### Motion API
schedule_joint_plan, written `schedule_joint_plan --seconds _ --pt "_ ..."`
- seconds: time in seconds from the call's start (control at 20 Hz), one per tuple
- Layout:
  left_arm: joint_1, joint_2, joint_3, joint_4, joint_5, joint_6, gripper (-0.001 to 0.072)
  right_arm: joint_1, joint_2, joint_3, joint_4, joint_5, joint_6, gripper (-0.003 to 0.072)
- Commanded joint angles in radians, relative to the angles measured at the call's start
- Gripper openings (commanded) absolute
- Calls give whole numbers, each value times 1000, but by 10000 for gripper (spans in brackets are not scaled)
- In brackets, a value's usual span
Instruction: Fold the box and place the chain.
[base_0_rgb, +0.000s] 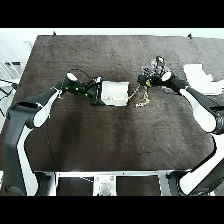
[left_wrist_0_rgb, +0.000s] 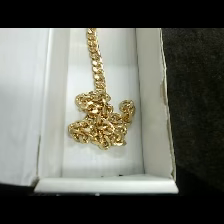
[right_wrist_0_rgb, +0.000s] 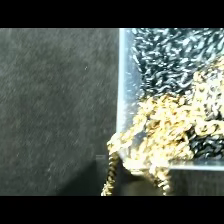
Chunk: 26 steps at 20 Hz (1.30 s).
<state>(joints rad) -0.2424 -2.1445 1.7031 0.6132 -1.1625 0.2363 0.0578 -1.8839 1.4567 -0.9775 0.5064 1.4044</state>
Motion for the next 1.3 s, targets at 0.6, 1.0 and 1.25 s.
schedule_joint_plan --seconds 0.6,1.0,1.25 --pt "0 1 0 0 2 0 457 92 505 -5 -133 245 -55 18" --pt "0 1 0 0 2 0 457 235 722 -9 -224 378 -15 18" --pt "0 1 0 0 2 0 457 274 821 -81 -257 378 70 18"
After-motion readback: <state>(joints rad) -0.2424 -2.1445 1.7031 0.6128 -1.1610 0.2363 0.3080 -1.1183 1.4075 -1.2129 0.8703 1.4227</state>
